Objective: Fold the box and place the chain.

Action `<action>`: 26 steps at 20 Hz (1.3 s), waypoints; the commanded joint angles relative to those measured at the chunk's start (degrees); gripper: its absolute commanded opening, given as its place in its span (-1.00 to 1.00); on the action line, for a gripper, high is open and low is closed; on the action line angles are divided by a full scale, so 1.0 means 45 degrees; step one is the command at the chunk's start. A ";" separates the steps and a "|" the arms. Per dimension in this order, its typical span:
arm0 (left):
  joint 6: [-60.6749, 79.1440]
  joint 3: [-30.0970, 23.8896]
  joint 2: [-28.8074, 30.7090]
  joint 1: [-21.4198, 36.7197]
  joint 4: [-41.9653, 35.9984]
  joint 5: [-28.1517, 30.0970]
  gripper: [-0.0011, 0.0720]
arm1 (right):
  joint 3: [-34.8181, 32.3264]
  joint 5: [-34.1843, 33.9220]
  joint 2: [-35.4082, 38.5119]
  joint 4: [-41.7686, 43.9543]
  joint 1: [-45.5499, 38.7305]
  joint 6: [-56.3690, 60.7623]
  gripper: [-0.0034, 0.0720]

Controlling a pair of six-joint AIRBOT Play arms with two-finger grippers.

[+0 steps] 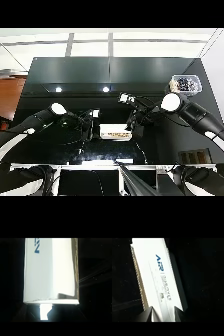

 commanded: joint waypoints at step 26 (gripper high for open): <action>-0.0039 0.0005 -0.0010 0.0000 -0.0005 0.0044 0.11 | -0.0155 -0.0126 -0.0024 -0.0568 0.0384 0.0248 -0.13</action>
